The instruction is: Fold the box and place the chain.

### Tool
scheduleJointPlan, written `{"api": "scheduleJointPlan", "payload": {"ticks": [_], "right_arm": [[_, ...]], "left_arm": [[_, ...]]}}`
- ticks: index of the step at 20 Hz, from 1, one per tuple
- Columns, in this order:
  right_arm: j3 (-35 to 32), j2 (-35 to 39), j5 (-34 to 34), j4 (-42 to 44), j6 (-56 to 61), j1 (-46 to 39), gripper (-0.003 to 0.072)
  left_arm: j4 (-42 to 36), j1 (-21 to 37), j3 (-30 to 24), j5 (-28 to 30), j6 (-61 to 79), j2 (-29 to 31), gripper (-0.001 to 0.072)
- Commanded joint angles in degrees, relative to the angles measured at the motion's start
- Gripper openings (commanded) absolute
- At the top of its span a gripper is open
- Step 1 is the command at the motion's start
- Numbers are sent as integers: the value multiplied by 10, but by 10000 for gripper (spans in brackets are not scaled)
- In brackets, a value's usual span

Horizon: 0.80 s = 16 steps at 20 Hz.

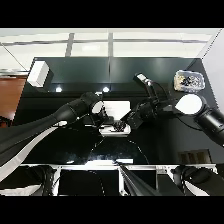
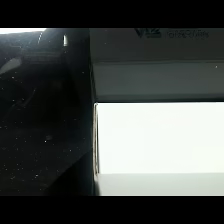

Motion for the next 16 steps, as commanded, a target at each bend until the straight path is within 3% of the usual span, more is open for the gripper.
{"api": "scheduleJointPlan", "payload": {"ticks": [1, 8, 14, 16], "right_arm": [[-7, 1, 4, -39, 18, -25, 411], [9, 103, 105, -79, 36, -189, 410], [9, 108, 134, -81, 54, -200, 410], [9, 108, 127, -81, 53, -200, 410]], "left_arm": [[0, 0, 0, 2, 0, 0, 29], [0, 0, 0, -4, 0, 0, 29], [-4, 1, 1, -19, -18, 2, 39], [12, -2, 1, -26, -22, 16, 349]]}}
